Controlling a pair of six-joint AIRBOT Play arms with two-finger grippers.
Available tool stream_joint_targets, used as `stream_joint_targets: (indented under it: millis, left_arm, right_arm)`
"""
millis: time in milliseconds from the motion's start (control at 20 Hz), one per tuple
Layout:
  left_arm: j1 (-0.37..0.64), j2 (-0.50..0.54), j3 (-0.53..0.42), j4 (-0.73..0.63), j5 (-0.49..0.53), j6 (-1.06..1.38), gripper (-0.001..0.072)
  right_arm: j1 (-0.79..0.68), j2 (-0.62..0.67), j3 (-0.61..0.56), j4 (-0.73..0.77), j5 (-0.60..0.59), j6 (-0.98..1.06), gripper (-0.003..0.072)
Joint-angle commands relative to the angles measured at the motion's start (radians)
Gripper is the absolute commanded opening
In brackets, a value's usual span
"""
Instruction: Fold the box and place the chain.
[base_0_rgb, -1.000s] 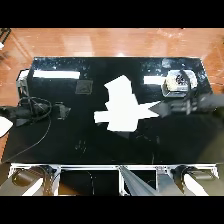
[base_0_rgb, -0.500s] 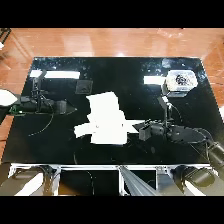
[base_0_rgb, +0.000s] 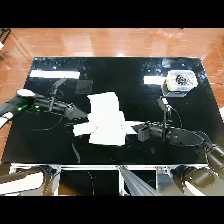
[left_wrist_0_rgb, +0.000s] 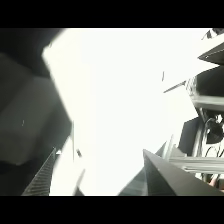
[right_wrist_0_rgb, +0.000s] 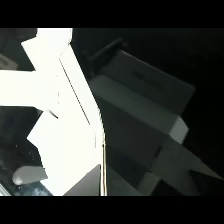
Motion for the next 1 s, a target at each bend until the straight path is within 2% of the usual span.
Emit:
stream_joint_targets:
  millis: [0, 100, 250, 300, 450, 550, 750, 800, 850, 950]
  left_arm:
    - [-0.079, -0.112, 0.07, -0.02, 0.018, 0.079, 0.0631]
    - [-0.107, -0.164, 0.121, -0.02, -0.017, 0.079, 0.0631]
    - [-0.126, -0.233, 0.182, -0.02, -0.202, 0.084, 0.0623]
    - [-0.126, -0.242, 0.187, -0.021, -0.233, 0.093, 0.0616]
    - [-0.126, -0.243, 0.187, 0.003, -0.231, 0.114, 0.0615]
    - [-0.126, -0.243, 0.187, 0.01, -0.232, 0.197, 0.0542]
    - [-0.141, -0.243, 0.187, 0.011, -0.216, 0.3, 0.054]
    - [-0.148, -0.242, 0.187, 0.018, -0.214, 0.319, 0.0525]
    - [-0.156, -0.242, 0.187, 0.034, -0.212, 0.345, 0.0481]
    - [-0.176, -0.241, 0.187, 0.073, -0.177, 0.357, 0.0469]
  right_arm:
    - [0.002, 0.0, -0.001, -0.002, -0.019, 0.023, 0.0021]
    - [0.002, 0.0, -0.001, -0.002, -0.026, 0.025, 0.0022]
    - [0.002, 0.0, -0.001, -0.006, -0.025, 0.032, 0.0021]
    - [0.002, 0.0, -0.001, -0.006, -0.024, 0.032, 0.0022]
    - [0.002, 0.0, -0.001, -0.021, -0.022, 0.045, 0.0022]
    - [0.002, 0.0, -0.001, -0.036, -0.021, 0.05, 0.0021]
    - [0.002, 0.0, -0.001, -0.041, -0.019, 0.05, 0.0022]
    - [0.002, 0.0, -0.001, -0.042, -0.019, 0.05, 0.0022]
    - [0.002, 0.0, -0.001, -0.042, -0.019, 0.05, 0.0022]
    - [0.002, 0.0, -0.001, -0.043, -0.019, 0.05, 0.0022]
